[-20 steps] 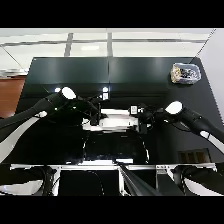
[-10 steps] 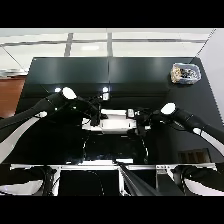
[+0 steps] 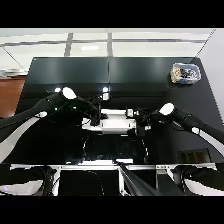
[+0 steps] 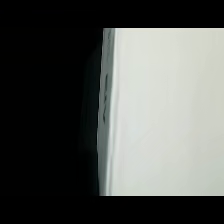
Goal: Fold the box and place the chain.
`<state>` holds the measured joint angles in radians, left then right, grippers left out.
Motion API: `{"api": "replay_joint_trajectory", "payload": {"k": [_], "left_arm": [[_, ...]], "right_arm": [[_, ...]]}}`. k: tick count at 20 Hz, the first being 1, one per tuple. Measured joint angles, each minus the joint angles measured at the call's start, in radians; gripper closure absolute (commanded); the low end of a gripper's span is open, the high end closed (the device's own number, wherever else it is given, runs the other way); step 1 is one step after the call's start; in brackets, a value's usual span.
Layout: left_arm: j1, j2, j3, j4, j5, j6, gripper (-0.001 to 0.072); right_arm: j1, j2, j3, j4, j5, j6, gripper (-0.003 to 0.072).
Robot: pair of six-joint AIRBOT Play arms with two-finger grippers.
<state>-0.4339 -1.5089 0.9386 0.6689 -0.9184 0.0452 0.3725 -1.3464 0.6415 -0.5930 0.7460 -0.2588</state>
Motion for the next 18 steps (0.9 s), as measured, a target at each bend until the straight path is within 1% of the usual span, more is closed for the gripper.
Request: {"api": "replay_joint_trajectory", "payload": {"k": [3,5,9,10,11,12,13,14,16,18], "left_arm": [[0.000,0.000,0.000,0.000,0.000,0.000,0.0684],[0.000,0.000,0.000,0.000,0.000,0.000,0.0684],[0.000,0.000,0.000,0.001,-0.001,0.000,0.0680],[0.000,0.000,0.000,0.000,-0.001,0.000,0.0669],[0.000,0.001,0.000,0.000,-0.001,0.000,0.0507],[0.000,0.003,0.000,-0.006,0.000,-0.003,0.0309],[0.000,0.008,0.000,-0.007,-0.004,-0.004,0.0158],[0.000,0.014,0.000,-0.003,-0.014,-0.006,0.0126],[0.001,0.036,0.001,0.006,-0.043,-0.031,0.0126],[0.002,0.067,0.002,0.054,-0.077,-0.107,0.0126]], "right_arm": [[0.001,-0.002,0.000,-0.002,-0.003,0.002,-0.0011],[0.001,-0.002,0.000,-0.005,-0.004,0.003,0.0209],[0.001,-0.002,0.000,-0.006,-0.006,0.004,0.0219],[0.001,-0.002,0.000,-0.006,-0.006,0.004,0.0219],[0.001,-0.002,0.000,-0.006,-0.006,0.004,0.0219],[0.001,-0.002,0.000,-0.006,-0.007,0.004,0.0218],[0.001,-0.002,0.000,-0.007,-0.007,0.004,0.0218],[0.001,-0.002,0.000,-0.007,-0.008,0.004,0.0219],[0.001,-0.002,0.000,-0.007,-0.008,0.004,0.0219],[0.001,-0.002,0.000,-0.008,-0.008,0.004,0.0219]]}}
